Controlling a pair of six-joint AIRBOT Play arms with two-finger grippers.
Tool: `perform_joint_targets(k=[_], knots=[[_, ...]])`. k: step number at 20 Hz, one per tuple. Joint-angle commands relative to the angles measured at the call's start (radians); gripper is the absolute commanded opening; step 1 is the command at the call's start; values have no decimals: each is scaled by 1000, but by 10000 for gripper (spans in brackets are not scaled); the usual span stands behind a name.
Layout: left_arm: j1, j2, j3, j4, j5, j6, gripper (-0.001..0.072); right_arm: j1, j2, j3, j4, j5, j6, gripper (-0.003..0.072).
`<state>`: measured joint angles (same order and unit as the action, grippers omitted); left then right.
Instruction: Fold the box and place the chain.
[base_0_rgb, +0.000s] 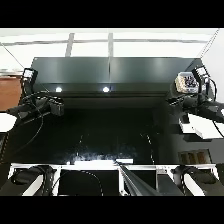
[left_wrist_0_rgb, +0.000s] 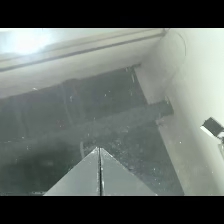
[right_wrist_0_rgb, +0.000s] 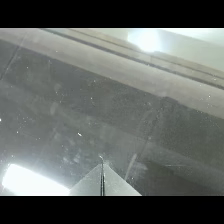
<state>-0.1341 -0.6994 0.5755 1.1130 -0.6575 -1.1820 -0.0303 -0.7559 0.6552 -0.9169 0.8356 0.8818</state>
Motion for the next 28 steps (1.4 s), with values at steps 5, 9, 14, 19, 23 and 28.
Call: perform_joint_targets(k=[5,9,14,19,23,28], knots=[[1,-37,0,-18,127,0,33,-2,-2,-1,16,-473,-18,14],[1,-81,4,-16,208,0,709,-204,-60,48,68,-908,22,436],[0,-87,4,-14,193,0,710,-681,-264,162,39,-410,205,720],[-3,-87,3,-19,108,-1,707,-988,-618,509,-399,198,579,720],[-3,-88,2,-19,57,-1,707,-1051,-787,674,-423,341,410,720],[-3,-88,2,-23,47,-1,707,-1022,-925,782,-383,481,41,702]])
